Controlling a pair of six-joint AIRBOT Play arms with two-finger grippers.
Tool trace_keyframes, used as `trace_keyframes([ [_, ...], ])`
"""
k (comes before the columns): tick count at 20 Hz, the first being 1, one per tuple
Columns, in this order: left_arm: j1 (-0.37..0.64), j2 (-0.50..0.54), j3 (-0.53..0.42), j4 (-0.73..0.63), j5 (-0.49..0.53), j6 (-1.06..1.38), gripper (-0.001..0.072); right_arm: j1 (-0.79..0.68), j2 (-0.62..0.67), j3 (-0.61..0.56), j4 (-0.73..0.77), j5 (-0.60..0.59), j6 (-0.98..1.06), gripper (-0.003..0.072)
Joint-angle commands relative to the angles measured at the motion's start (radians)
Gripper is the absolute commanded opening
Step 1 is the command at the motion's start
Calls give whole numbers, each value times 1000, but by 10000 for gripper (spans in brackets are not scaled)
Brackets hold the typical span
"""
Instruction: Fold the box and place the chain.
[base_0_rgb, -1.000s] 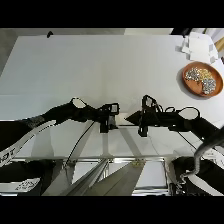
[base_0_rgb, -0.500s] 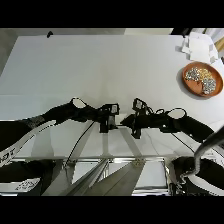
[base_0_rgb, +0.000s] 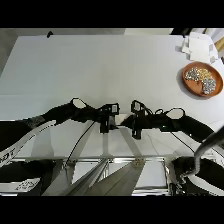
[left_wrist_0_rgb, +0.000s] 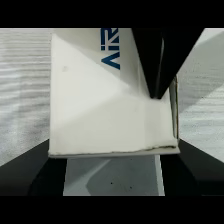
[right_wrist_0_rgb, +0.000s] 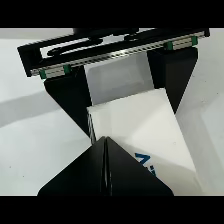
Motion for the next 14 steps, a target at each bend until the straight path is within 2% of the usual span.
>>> trace_keyframes([
  [1, 1, 1, 0, 3, 0, 3, 134, -10, 76, 4, 15, -16, 4, 9],
  [3, 1, 1, 0, 3, 0, 3, 134, -42, 132, 20, 8, -17, 66, 10],
  [5, 1, 1, 0, 3, 0, 3, 134, -94, 170, 52, -93, -58, 325, 10],
  [7, 1, 1, 0, 3, 0, 3, 134, -169, 175, 114, -359, -30, 672, 9],
  [9, 1, 1, 0, 3, 0, 3, 134, -260, 175, 178, -628, 69, 940, 9],
  [11, 1, 1, 0, 3, 0, 3, 134, -349, 175, 215, -827, 168, 1101, 9],
  [14, 1, 1, 0, 3, 0, 3, 134, -446, 172, 217, -1006, 237, 1295, 9],
])
